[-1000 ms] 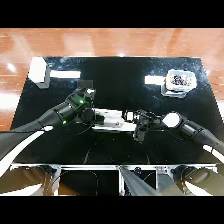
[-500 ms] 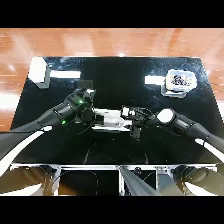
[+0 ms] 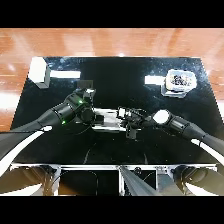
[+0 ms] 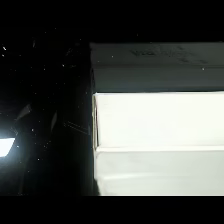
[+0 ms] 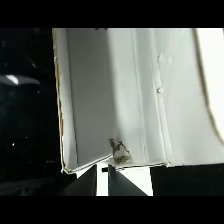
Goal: Fold the box and place the chain.
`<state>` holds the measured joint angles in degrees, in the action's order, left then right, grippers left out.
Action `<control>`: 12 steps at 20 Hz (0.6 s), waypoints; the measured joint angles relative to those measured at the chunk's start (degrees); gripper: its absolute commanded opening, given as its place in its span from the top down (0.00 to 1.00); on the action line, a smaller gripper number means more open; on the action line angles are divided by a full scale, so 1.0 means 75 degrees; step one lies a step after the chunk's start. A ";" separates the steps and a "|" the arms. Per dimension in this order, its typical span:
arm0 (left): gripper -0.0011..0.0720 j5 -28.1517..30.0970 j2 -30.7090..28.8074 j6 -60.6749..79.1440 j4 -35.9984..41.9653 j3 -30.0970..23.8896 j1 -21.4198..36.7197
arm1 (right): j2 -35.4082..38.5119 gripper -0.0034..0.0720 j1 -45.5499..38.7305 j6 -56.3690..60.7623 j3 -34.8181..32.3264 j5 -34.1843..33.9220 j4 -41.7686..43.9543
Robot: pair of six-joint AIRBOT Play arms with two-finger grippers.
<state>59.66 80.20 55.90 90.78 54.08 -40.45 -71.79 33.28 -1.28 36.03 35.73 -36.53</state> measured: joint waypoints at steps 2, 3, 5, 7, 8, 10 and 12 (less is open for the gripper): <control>0.96 -0.0003 0.0000 0.0000 0.0015 0.0000 0.0000 | -0.0064 0.83 0.0020 0.0000 0.0000 -0.0044 0.0137; 0.96 -0.0006 0.0000 0.0000 0.0017 -0.0003 0.0000 | -0.0111 0.83 0.0038 0.0000 0.0000 -0.0085 0.0201; 0.96 -0.0009 0.0000 0.0000 0.0035 0.0000 0.0000 | -0.0210 0.83 0.0102 -0.0017 0.0003 -0.0169 0.0321; 0.96 -0.0009 0.0000 0.0003 0.0073 0.0000 0.0000 | -0.0306 0.43 0.0160 -0.0038 0.0006 -0.0303 0.0481; 0.96 -0.0017 0.0000 0.0006 0.0085 -0.0003 0.0000 | -0.0347 0.40 0.0178 -0.0058 0.0006 -0.0361 0.0551; 0.96 -0.0017 0.0000 0.0006 0.0125 0.0000 0.0000 | -0.0405 0.40 0.0201 -0.0064 0.0006 -0.0495 0.0632; 0.96 -0.0015 0.0000 0.0009 0.0137 0.0000 0.0003 | -0.0431 0.78 0.0216 -0.0087 0.0006 -0.0516 0.0694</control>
